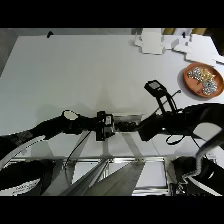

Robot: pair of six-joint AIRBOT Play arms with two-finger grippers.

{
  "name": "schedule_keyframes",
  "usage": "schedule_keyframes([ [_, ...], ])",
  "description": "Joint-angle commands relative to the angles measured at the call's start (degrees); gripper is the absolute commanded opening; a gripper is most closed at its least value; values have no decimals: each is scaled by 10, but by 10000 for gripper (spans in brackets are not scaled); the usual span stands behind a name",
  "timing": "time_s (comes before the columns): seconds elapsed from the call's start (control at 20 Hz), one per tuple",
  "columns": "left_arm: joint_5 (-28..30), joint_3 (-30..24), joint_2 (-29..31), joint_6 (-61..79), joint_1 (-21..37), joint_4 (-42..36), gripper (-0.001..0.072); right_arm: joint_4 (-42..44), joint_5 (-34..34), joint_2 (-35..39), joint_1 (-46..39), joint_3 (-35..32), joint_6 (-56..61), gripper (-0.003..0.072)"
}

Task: Fold the box and place the chain.

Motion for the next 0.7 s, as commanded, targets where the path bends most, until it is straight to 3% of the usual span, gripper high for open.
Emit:
schedule_keyframes([
  [0.0, 0, 0, 0, 0, 0, 0, 275, -8, -97, -8, 41, 0, 17, 19],
  [0.35, 0, 0, 0, 0, 0, 0, 275, -17, -103, -107, 41, 0, 26, 23],
  [0.5, 0, 0, 0, 0, 0, 0, 275, -7, -94, -158, 41, 0, 26, 188],
  [0.65, 0, 0, 0, 0, 0, 0, 275, 2, -86, -161, 41, 5, 24, 274],
])
